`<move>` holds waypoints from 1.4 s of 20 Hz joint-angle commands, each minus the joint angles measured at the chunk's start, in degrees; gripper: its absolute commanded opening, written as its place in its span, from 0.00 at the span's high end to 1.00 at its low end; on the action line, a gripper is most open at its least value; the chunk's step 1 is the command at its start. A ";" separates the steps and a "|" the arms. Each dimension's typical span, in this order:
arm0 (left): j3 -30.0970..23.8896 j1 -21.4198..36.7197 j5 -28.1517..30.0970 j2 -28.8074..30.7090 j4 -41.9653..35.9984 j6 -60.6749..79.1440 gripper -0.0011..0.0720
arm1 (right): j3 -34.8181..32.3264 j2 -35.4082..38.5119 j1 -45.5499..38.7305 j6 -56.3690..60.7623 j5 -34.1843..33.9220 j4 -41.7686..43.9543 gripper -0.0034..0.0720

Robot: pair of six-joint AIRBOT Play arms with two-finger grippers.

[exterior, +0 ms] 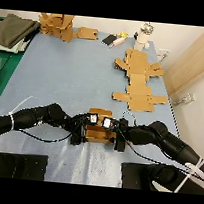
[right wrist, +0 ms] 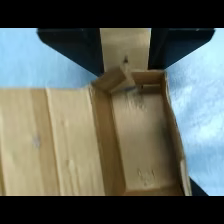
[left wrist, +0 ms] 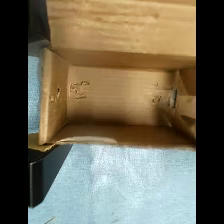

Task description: Fold the box.

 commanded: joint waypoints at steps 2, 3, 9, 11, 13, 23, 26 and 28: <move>0.00 0.07 0.02 -0.02 0.04 0.07 0.15 | 3.98 5.38 -0.04 24.76 -15.23 -18.93 0.40; 0.00 0.07 0.02 -0.02 0.04 0.07 0.15 | 4.61 7.02 -0.07 29.42 -18.40 -22.43 0.40; 0.00 0.04 0.02 -0.02 0.07 0.07 0.15 | 4.48 10.58 -3.96 69.81 -26.82 -44.52 0.95; 0.00 0.07 0.02 -0.02 0.04 0.07 0.15 | 3.04 8.96 -9.79 72.57 -26.75 -39.93 0.95; 0.00 0.07 0.02 -0.02 0.07 0.07 0.15 | 1.03 6.47 -16.35 72.11 -25.68 -32.11 0.95; 0.00 0.04 0.02 -0.02 0.04 0.07 0.15 | -2.56 4.07 -24.30 52.04 -17.62 -0.17 0.96; 0.00 0.04 0.02 -0.02 0.04 0.07 0.15 | -2.56 4.09 -24.30 48.52 -17.99 5.16 0.96; 0.00 0.04 0.02 -0.02 0.04 0.07 0.15 | -2.56 4.74 -24.30 46.75 -18.97 7.72 0.96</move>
